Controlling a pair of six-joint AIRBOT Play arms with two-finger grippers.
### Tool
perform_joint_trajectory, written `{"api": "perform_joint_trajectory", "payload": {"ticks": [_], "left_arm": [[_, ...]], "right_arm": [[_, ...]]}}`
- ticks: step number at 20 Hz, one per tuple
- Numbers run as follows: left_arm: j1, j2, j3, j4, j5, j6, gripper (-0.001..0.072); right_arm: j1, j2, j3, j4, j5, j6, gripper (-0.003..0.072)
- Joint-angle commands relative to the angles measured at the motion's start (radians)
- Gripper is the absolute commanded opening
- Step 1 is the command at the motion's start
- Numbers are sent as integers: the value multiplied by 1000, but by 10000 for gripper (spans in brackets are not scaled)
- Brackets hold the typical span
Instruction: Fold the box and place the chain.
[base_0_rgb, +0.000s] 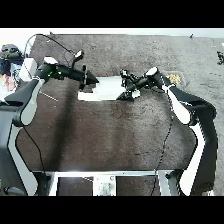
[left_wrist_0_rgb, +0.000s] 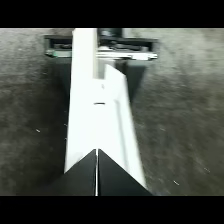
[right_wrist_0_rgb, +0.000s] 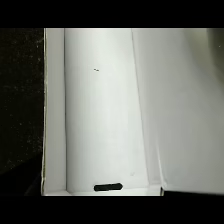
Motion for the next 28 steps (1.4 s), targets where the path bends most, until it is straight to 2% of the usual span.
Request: {"api": "perform_joint_trajectory", "payload": {"ticks": [1, 8, 16, 25, 28], "left_arm": [[-38, 0, 0, 3, 156, -18, 11], [-44, -12, -10, 5, 340, -61, 12], [-44, -96, -10, 6, 312, -61, 11], [-42, -92, 4, -2, 303, -50, 10], [-34, -53, 25, -5, 306, -50, 10]], "right_arm": [[0, -1, 0, 0, 0, 0, 426], [0, -1, 0, 0, 1, 0, 426], [0, -1, 0, 0, 1, 0, 426], [0, -1, 0, 0, 1, 0, 426], [0, -1, 0, 0, 1, 0, 426]]}}
